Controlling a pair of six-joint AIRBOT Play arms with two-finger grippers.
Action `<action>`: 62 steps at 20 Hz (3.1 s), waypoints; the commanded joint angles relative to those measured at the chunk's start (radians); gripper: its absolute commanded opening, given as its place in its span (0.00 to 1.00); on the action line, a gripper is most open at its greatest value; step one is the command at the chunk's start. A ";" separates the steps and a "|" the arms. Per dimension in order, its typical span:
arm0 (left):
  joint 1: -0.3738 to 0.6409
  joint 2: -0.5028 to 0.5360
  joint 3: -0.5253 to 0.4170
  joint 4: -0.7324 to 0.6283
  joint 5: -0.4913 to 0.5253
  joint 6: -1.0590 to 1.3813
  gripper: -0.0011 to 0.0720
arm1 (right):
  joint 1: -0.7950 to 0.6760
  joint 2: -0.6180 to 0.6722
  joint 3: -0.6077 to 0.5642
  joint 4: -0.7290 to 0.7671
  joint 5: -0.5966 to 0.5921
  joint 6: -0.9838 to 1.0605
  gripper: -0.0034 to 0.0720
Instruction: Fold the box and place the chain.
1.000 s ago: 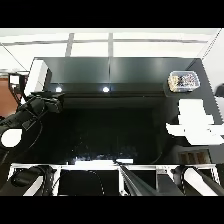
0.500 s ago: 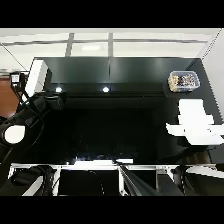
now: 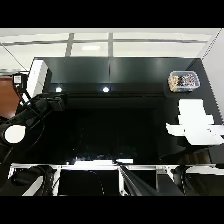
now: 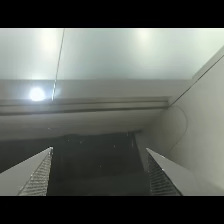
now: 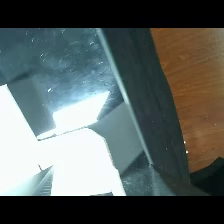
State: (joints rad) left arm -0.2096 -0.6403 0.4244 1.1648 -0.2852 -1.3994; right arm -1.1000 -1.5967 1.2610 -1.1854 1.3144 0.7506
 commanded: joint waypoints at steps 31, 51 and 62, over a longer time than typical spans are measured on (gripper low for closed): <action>0.000 -0.326 0.146 -0.364 -0.426 0.175 0.99 | 1.332 0.883 -0.991 0.785 -0.812 -0.024 0.06; -0.028 -1.041 0.542 -0.673 -1.128 0.830 0.65 | 1.415 0.883 -0.991 0.785 -0.840 -0.021 0.06; -0.019 -1.014 0.567 -0.570 -1.157 0.868 0.05 | 1.353 0.885 -0.921 0.603 -0.784 -0.025 0.98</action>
State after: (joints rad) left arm -0.2276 -1.6695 0.9833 0.5751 -1.4303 -0.5396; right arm 0.2882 -0.7136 0.2966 -0.4587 0.4873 0.7277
